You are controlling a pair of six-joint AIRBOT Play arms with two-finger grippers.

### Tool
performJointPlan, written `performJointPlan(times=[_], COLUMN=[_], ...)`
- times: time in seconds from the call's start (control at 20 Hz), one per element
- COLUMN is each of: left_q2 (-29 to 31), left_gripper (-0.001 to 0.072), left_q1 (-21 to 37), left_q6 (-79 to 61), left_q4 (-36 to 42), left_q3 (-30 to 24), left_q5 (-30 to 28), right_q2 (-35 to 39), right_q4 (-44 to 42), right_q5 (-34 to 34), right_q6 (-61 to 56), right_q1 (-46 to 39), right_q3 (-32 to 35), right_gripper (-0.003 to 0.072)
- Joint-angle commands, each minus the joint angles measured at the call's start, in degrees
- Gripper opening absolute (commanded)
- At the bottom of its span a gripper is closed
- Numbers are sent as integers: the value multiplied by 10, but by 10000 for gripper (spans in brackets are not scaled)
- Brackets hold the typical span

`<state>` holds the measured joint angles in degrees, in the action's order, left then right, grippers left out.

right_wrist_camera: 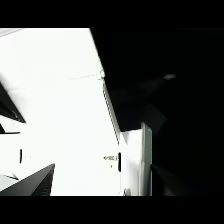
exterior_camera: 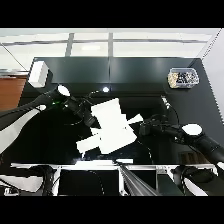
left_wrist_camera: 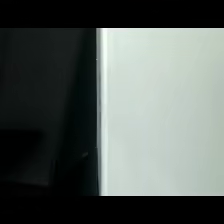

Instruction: Fold the box and place the chain.

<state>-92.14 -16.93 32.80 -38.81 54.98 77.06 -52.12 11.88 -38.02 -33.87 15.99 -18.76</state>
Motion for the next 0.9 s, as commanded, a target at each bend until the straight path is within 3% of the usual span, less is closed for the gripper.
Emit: performJointPlan(times=[0.0,0.1,0.25,0.4,0.5,0.85], left_q2=[41,95,164,163,150,115], left_gripper=[18,18,21,26,25,24], left_q1=[-1,-11,-46,-72,-83,-108], left_q6=[15,13,-53,-227,-246,-301], left_q4=[-2,-20,-38,-48,-42,-109], left_q3=[0,-8,-27,-28,-28,-27], left_q5=[10,-14,-130,-212,-250,-234], right_q2=[1,1,0,-1,-6,-18], right_q4=[175,300,436,443,441,441], right_q5=[-125,-195,-207,-158,-159,-155], right_q6=[-2,-1,51,102,108,193], right_q1=[-40,-63,-66,-64,-53,-16], right_q3=[-74,-144,-209,-210,-209,-188], right_gripper=[702,701,701,701,701,701])
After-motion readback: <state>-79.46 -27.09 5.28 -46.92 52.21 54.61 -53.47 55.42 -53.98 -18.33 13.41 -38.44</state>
